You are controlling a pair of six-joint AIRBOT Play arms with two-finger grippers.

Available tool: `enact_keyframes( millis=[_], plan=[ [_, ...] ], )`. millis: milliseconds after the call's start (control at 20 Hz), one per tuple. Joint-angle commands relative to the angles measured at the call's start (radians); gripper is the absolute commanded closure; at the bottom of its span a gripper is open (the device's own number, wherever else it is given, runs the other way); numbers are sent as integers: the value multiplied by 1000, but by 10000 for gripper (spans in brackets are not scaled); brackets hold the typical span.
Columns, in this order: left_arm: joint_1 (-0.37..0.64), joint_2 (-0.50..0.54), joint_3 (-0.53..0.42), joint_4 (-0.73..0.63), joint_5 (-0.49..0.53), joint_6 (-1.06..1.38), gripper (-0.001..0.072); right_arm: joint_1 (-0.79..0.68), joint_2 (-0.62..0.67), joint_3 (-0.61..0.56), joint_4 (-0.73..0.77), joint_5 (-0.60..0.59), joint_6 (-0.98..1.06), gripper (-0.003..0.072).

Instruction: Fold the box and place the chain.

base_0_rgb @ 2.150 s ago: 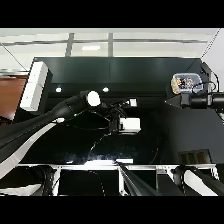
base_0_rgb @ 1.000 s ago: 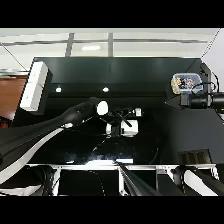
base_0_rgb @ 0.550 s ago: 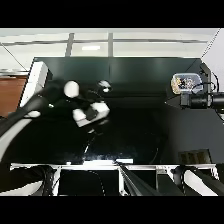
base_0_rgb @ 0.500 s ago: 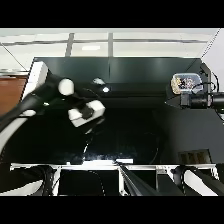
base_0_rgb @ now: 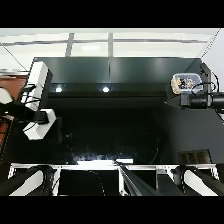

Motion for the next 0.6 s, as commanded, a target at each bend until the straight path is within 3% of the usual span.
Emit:
enact_keyframes(
  millis=[0,250,550],
  plan=[
    [172,30,-35,25,65,35,473,1,1,-1,1,-1,0,673],
    [260,25,-36,26,246,144,474,1,1,0,1,0,0,673],
    [272,-15,-36,20,384,257,474,1,1,0,1,-9,0,673]
  ],
)
